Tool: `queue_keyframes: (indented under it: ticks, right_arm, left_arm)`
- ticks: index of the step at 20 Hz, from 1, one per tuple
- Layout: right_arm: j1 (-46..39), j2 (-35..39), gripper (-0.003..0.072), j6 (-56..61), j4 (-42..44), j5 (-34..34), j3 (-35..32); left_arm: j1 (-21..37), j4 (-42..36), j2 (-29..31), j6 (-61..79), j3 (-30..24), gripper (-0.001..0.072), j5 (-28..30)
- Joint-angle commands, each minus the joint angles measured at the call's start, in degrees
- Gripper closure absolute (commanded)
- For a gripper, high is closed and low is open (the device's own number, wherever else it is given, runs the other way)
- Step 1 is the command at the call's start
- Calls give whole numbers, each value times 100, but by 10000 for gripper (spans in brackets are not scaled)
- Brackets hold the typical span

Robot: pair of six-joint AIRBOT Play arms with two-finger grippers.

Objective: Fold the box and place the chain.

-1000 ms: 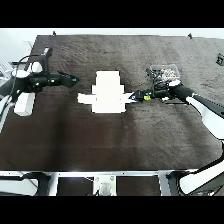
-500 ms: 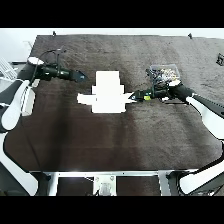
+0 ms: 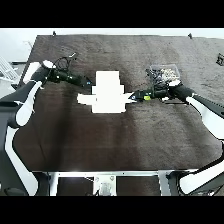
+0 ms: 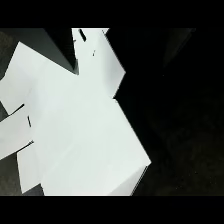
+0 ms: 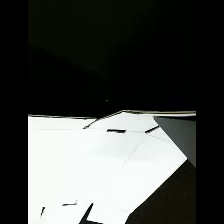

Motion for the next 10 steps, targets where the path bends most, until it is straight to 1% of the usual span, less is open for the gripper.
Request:
queue_keyframes:
  ticks: [1, 7, 10]
  right_arm:
    - [4, -2, 680, 0, 2, 0, 4]
    - [4, -2, 679, 0, 4, 2, 4]
    - [4, -2, 680, 0, 2, 2, 2]
  left_arm:
    - [-17, -2, -72, -13, 42, 124, 153]
    - [-197, -197, -223, 87, 44, 124, -149]
    - [-243, -426, -251, 201, 42, 125, 37]
